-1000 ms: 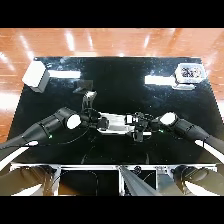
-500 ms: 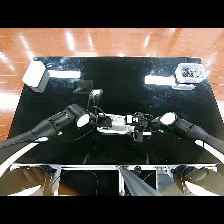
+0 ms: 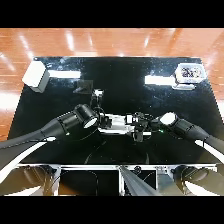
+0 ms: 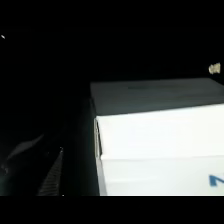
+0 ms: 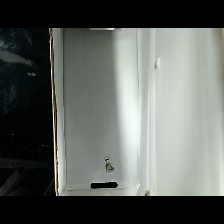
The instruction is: Fold the box and place the chain.
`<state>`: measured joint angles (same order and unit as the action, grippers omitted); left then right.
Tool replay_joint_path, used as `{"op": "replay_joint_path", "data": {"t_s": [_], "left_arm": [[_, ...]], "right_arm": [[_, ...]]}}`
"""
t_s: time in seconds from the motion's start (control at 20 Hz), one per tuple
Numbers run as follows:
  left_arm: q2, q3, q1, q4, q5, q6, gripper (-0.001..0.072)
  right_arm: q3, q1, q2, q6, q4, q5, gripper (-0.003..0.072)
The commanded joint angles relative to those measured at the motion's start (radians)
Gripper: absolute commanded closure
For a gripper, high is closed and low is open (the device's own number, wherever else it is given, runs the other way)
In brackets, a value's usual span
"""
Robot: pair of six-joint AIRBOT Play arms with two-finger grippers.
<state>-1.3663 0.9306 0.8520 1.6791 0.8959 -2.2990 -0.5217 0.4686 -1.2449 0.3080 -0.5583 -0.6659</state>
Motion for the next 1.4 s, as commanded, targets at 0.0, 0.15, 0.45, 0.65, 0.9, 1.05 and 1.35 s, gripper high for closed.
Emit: {"op": "replay_joint_path", "data": {"t_s": [0.0, 0.15, 0.45, 0.65, 0.9, 1.05, 1.35], "left_arm": [[-0.019, 0.025, 0.005, 0.023, 0.016, -0.061, 0.0216], [-0.035, 0.042, 0.006, 0.023, 0.029, -0.067, 0.0225], [-0.056, 0.042, 0.005, 0.023, 0.031, -0.077, 0.0282], [-0.076, 0.042, 0.005, 0.022, 0.029, -0.077, 0.0282], [-0.079, 0.042, 0.005, 0.019, 0.024, -0.077, 0.0286], [-0.079, 0.042, 0.005, 0.015, 0.022, -0.077, 0.0393], [-0.079, 0.042, 0.006, -0.006, 0.022, -0.061, 0.0689]], "right_arm": [[0.000, 0.001, 0.000, 0.000, 0.000, 0.000, 0.0229], [0.000, 0.001, 0.000, 0.000, 0.000, 0.000, 0.0229], [0.000, 0.001, 0.000, 0.000, 0.000, 0.000, 0.0229], [0.000, 0.001, 0.000, 0.000, 0.000, 0.000, 0.0229], [0.000, 0.001, 0.000, 0.000, 0.000, 0.000, 0.0229], [0.000, 0.001, 0.000, 0.000, 0.000, 0.000, 0.0229], [0.000, 0.001, 0.000, 0.000, 0.000, 0.000, 0.0229]]}}
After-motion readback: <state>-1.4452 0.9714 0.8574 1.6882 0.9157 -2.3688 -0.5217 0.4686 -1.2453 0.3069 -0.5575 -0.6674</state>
